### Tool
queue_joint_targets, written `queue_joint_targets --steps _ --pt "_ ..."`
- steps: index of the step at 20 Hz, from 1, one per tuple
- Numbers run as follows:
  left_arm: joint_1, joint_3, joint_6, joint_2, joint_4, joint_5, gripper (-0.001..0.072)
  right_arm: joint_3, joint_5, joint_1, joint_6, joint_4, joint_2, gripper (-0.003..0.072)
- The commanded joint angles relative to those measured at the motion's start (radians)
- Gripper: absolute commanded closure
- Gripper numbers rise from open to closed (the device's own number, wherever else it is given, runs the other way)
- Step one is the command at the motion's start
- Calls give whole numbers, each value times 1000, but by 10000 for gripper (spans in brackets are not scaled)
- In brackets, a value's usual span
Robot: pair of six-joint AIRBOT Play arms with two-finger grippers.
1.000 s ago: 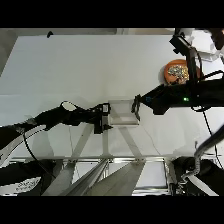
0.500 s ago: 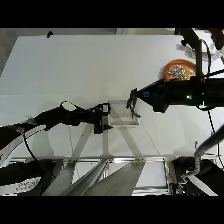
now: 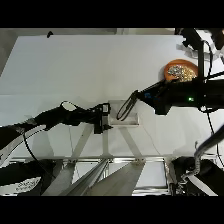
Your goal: Fold the box and place the chain.
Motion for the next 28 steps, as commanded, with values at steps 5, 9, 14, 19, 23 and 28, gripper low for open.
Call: queue_joint_targets --steps 5,9,14,19,23,28 --pt "0 0 0 0 0 0 300 -68 16 1 3 -51 0 671" --pt "0 0 0 0 0 0 300 -74 16 2 2 -53 -20 671" --pt "0 0 0 0 0 0 300 -147 6 1 2 -63 -31 671" --pt "0 0 0 0 0 0 300 -247 -56 2 2 -71 -31 671" --pt "0 0 0 0 0 0 300 -327 -171 56 9 -71 -31 671" --pt "0 0 0 0 0 0 300 -403 -337 146 96 -141 -32 671"
